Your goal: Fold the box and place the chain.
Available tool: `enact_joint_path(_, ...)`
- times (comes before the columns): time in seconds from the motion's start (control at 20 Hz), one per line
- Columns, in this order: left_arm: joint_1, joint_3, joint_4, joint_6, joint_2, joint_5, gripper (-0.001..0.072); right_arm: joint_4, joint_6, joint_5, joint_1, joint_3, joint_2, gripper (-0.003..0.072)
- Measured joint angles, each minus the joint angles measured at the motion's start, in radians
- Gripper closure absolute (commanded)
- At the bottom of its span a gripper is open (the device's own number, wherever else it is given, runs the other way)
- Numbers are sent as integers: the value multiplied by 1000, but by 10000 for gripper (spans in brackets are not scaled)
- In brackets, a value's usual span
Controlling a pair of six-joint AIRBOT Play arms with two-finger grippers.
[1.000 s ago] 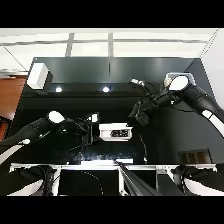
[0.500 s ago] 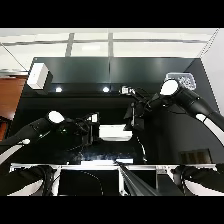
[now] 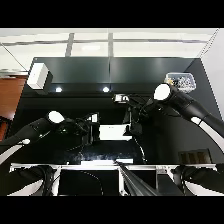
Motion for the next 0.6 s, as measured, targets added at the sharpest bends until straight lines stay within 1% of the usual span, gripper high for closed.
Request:
enact_joint_path(0.25, 0, 0, 0, 0, 0, 0, 359, -15, 32, -45, 16, 0, 0, -9)
enact_joint_path(0.3, 0, 0, 0, 0, 0, 0, 359, -17, 47, -50, 19, 0, 0, 5)
enact_joint_path(0.35, 0, 0, 0, 0, 0, 0, 359, -19, 57, -56, 22, 0, 0, 143)
enact_joint_path(0.4, 0, 0, 0, 0, 0, 0, 358, -19, 67, -58, 25, 0, 0, 205)
enact_joint_path(0.5, 0, 0, 0, -3, 0, 0, 358, -20, 79, -64, 35, 0, 0, 210)
enact_joint_path(0.55, 0, 0, 0, -3, 0, 0, 359, -21, 85, -66, 39, 0, 0, 319)
enact_joint_path(0.6, 0, 0, 0, -2, 0, 0, 359, -21, 88, -66, 44, 0, 0, 406)
